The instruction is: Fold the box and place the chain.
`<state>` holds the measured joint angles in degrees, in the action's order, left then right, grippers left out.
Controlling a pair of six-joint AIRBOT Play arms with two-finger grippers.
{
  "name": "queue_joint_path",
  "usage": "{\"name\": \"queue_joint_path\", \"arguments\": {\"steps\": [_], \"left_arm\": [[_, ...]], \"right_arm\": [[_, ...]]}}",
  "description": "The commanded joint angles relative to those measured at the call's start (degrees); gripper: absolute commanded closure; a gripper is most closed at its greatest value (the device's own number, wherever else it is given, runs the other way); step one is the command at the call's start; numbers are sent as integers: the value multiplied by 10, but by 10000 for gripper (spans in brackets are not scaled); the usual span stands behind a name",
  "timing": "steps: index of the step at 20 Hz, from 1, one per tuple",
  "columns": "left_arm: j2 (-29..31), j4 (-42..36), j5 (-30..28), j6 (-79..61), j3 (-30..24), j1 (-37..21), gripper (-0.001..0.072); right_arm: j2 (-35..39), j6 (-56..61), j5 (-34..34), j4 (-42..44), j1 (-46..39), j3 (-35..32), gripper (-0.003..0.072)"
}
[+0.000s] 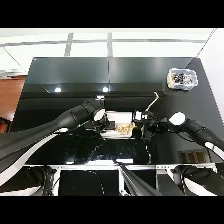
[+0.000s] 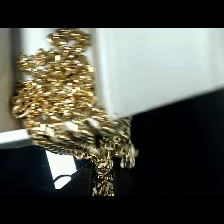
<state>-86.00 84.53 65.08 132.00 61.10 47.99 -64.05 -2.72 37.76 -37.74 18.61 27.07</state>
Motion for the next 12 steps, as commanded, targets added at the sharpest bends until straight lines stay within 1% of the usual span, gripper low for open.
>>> {"name": "queue_joint_path", "arguments": {"steps": [1,3,5,8,10,12], "left_arm": [[0,0,0,0,0,0,679],[0,0,0,0,0,0,679],[0,0,0,0,0,0,679],[0,0,0,0,0,0,679],[0,0,0,0,0,0,679],[0,0,0,0,0,0,679]], "right_arm": [[66,219,0,-104,0,1,668],[121,302,24,-116,0,5,669],[170,364,68,-116,0,29,669],[216,438,140,-107,0,101,670],[223,476,173,-69,0,153,669],[223,485,191,-10,0,205,670]]}}
